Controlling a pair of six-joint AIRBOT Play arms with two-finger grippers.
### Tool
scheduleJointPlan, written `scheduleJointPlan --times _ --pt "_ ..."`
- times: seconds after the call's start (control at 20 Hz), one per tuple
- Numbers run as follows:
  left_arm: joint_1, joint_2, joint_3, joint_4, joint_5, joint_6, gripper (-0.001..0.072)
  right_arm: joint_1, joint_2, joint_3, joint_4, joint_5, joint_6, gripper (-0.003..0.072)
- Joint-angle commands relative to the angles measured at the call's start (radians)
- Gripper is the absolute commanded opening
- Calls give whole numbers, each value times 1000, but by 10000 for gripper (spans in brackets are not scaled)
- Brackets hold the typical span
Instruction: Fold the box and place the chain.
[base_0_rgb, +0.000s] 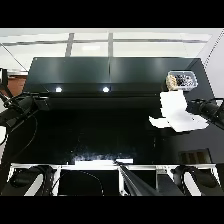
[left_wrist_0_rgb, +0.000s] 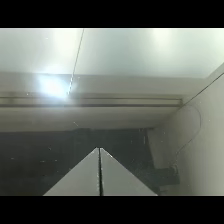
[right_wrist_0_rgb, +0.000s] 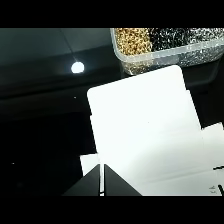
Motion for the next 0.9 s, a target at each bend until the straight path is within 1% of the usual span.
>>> scheduleJointPlan --times 0.0,0.55,0.6,0.75,0.8,0.85 --pt "-1 1 0 0 0 0 27 1 1 0 0 0 0 36" --pt "-1 1 0 0 0 0 27 1 1 0 2 0 1 37" --pt "-1 1 0 0 0 0 27 1 1 0 10 -12 1 37" --pt "-1 1 0 0 2 0 27 1 1 0 15 -107 0 37" --pt "-1 0 -1 -3 25 -4 28 0 0 0 6 -138 0 40" --pt "-1 -2 -1 -16 55 -4 28 0 -2 0 -2 -158 1 313"
